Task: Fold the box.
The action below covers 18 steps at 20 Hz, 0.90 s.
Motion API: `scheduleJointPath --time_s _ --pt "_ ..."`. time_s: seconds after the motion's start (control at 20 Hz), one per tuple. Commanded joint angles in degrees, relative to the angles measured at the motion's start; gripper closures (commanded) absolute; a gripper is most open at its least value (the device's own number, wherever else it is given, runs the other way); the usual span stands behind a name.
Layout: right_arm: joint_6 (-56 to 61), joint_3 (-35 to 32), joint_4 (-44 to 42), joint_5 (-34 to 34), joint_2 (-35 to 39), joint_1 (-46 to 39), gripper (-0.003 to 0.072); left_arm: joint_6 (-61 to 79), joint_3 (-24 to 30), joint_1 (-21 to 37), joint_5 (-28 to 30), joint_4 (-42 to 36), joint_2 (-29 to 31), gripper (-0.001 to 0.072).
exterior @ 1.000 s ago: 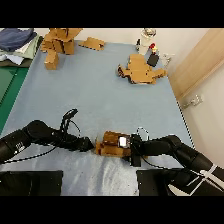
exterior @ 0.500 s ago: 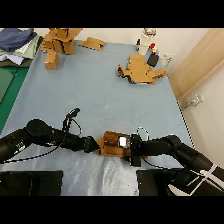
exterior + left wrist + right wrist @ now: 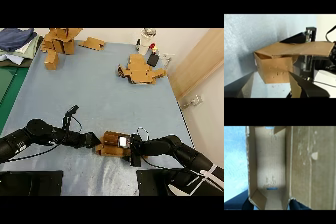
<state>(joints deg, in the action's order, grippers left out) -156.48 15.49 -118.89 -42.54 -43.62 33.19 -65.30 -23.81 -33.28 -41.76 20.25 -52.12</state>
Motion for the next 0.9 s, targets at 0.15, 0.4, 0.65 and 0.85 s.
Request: scheduleJointPath --time_s 0.15,0.4,0.65,0.85 --pt "0.0 0.02 0.0 0.02 0.02 0.04 0.0191 -1.95 -0.31 -0.26 0.46 0.76 -0.04 0.0053" --pt "0.0 0.02 0.0 0.02 0.02 0.04 0.019 -16.79 -5.4 -8.61 3.37 16.92 -2.32 0.0062" --pt "0.0 0.02 0.0 0.02 0.02 0.04 0.0191 -23.28 -9.75 -13.86 6.12 23.1 -7.63 0.0061" --pt "0.0 0.02 0.0 0.02 0.02 0.04 0.019 -25.05 -12.09 -15.96 6.32 25.03 -11.02 0.0062"
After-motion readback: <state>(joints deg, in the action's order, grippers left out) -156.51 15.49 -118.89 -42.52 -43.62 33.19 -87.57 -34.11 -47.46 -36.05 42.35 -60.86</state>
